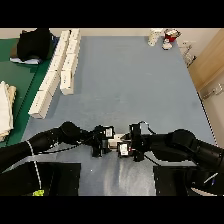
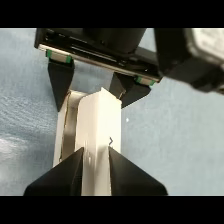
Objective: Fold the box.
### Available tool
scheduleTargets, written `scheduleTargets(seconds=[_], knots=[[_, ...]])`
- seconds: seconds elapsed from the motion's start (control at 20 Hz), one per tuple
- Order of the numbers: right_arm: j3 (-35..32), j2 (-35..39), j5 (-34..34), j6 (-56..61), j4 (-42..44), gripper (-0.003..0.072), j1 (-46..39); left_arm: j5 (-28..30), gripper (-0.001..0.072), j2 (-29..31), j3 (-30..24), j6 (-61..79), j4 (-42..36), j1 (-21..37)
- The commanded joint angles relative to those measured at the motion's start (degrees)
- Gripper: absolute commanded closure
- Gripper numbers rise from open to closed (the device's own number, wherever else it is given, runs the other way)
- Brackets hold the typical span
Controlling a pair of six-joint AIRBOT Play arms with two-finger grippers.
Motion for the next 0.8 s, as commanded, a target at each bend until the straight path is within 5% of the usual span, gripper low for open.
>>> scheduleTargets(seconds=[0.0, 0.6, 0.7, 0.75], knots=[[-0.04, -0.96, -1.99, 0.46, 3.32, 0.0466, 0.02, -0.02, 0.0235, 0.02, 0.04, 0.02, 0.02, -0.02], [0.15, -0.44, -1.97, 0.52, 5.81, 0.0441, 0.0, -0.02, 0.0234, 0.02, 0.04, 0.02, 0.02, -0.02], [0.15, 1.05, -1.81, 0.74, 6.43, 0.0147, 0.0, -0.02, 0.0235, 0.02, 0.04, 0.02, 0.02, -0.02], [0.15, 1.6, -1.86, 1.6, 6.4, 0.0147, 0.0, -0.04, 0.0235, 0.02, 0.04, 0.0, 0.02, -0.02]])
